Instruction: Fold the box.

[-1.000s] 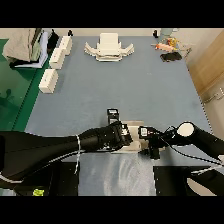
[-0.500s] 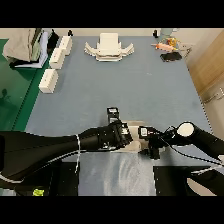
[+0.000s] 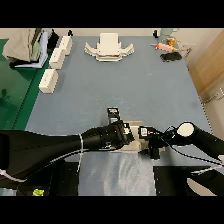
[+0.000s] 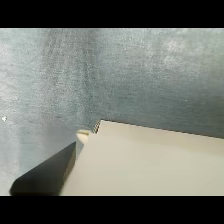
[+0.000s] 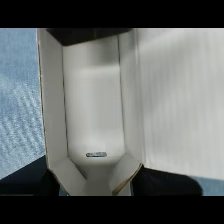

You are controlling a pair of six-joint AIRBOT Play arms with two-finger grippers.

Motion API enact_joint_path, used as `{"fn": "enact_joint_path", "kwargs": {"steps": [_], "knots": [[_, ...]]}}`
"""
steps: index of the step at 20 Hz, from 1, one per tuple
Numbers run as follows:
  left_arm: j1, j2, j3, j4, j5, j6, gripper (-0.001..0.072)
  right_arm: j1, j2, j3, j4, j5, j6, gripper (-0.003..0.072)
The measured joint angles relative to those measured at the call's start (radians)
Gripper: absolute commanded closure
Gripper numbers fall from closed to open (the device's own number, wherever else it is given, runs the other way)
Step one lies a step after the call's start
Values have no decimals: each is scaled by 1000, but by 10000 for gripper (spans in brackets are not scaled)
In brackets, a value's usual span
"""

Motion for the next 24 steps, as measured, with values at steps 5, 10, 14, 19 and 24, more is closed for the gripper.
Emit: {"fn": "enact_joint_path", "kwargs": {"steps": [5,10,14,19,24], "knots": [[-4,-23,2,-1,-4,12,695,0,0,0,0,0,-3,138],[-25,-31,2,30,-6,-5,689,0,0,0,0,0,-1,137],[-29,-32,1,44,-40,-8,220,0,0,0,0,0,0,137],[-31,-32,1,44,-36,-11,220,0,0,0,0,0,0,138],[-31,-30,32,61,-33,-13,220,0,0,0,0,0,0,137]]}}
